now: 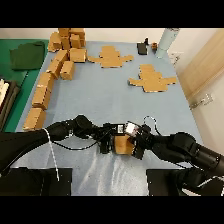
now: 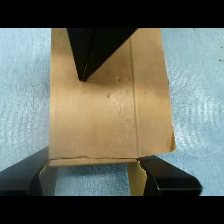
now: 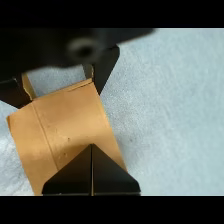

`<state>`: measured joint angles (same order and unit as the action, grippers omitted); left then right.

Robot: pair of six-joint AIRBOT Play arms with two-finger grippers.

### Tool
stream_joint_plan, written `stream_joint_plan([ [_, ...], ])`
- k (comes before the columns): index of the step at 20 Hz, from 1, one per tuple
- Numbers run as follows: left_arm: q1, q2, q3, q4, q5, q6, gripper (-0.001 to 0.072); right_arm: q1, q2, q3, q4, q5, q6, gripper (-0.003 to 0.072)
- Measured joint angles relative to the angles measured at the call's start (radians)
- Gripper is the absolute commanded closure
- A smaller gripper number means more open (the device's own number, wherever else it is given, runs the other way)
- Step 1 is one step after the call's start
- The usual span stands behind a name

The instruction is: Fold the box.

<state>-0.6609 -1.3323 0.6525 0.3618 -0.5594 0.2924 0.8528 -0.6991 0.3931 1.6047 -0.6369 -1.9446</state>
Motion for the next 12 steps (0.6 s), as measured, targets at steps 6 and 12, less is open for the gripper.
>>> stream_joint_plan([
  [6, 0.000, 0.000, 0.000, 0.002, 0.000, 0.005, 0.0236, 0.090, 0.067, -0.007, -0.097, 0.021, 0.027, 0.0681],
  [12, 0.000, 0.000, 0.000, 0.002, 0.000, 0.004, 0.0236, 0.145, 0.111, -0.008, -0.110, -0.004, 0.034, 0.0324],
])
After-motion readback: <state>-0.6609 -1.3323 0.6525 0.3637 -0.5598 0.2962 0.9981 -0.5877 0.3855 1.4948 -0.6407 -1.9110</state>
